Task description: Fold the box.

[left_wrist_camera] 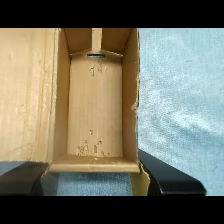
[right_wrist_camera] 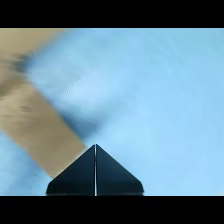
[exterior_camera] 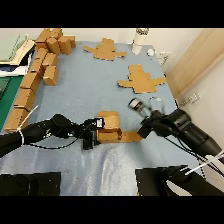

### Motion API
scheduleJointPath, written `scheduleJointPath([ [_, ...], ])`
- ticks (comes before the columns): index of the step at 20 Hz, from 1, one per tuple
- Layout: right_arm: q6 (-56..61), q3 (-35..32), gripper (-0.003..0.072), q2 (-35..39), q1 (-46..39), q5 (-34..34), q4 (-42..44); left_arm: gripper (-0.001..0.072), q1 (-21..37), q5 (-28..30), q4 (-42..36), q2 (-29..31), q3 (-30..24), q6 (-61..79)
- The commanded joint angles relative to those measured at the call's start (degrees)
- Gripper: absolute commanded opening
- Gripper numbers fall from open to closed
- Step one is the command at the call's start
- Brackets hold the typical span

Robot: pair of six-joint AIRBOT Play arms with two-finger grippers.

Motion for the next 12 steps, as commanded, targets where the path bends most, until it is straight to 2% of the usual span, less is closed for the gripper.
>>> scheduleJointPath([
  [1, 24.8, -0.5, 0.0005, 0.8, -9.4, -5.8, -4.3, 0.0590, 0.0, 0.0, 0.0, 0.0, 0.1, 0.0],
  [3, 21.7, -1.6, 0.0004, -3.4, -15.0, -4.6, 8.3, 0.0590, 0.0, 0.0, 0.0, 0.0, 0.1, 0.0],
  [6, 11.6, -2.0, 0.0004, -10.2, -17.2, -1.0, 26.1, 0.0590, 0.0, -0.1, 0.0, 0.0, 0.1, 0.0],
  [9, 9.8, -2.0, 0.0004, -14.9, -17.2, 2.3, 30.0, 0.0590, 0.0, 0.0, 0.0, 0.0, 0.1, 0.0],
  [12, 8.6, -2.0, 0.0004, -13.9, -17.2, 1.0, 32.1, 0.0590, 0.0, -0.1, 0.0, 0.0, 0.1, 0.0],
])
